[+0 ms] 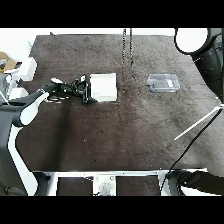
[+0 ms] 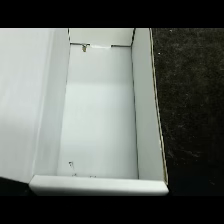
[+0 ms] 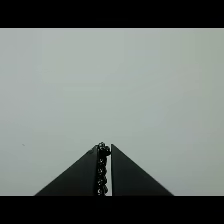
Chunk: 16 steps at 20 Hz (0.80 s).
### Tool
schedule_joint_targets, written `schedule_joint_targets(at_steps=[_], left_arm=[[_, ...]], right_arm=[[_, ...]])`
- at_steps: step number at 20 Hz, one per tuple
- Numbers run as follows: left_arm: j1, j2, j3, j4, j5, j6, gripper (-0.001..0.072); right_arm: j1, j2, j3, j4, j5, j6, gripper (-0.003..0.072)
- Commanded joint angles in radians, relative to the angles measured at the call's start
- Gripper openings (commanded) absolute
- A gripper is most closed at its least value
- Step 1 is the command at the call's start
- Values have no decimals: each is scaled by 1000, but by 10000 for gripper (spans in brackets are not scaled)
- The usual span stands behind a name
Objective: Fold the box and place the chain.
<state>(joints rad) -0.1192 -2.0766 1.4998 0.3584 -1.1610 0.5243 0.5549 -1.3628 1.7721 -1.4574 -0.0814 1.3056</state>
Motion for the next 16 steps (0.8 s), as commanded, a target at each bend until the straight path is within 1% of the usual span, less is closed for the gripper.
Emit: schedule_joint_targets(at_steps=[1, 3, 9, 11, 12, 15, 16], left_arm=[[0, 0, 0, 0, 0, 0, 224], [0, 0, 0, 0, 0, 0, 225], [0, 0, 0, 0, 0, 0, 224], [0, 0, 0, 0, 0, 0, 224], [0, 0, 0, 0, 0, 0, 225], [0, 0, 0, 0, 0, 0, 224], [0, 0, 0, 0, 0, 0, 224]], right_arm=[[1, -1, 0, 8, -33, 24, 2], [2, -1, 0, 16, -61, 26, 2], [9, -35, 0, 23, -51, 26, 2], [9, -54, 0, 23, 39, 26, 2], [9, -61, 0, 22, 107, 25, 2], [9, -86, -14, 8, 375, 26, 2], [9, -94, -40, 9, 418, 27, 2]])
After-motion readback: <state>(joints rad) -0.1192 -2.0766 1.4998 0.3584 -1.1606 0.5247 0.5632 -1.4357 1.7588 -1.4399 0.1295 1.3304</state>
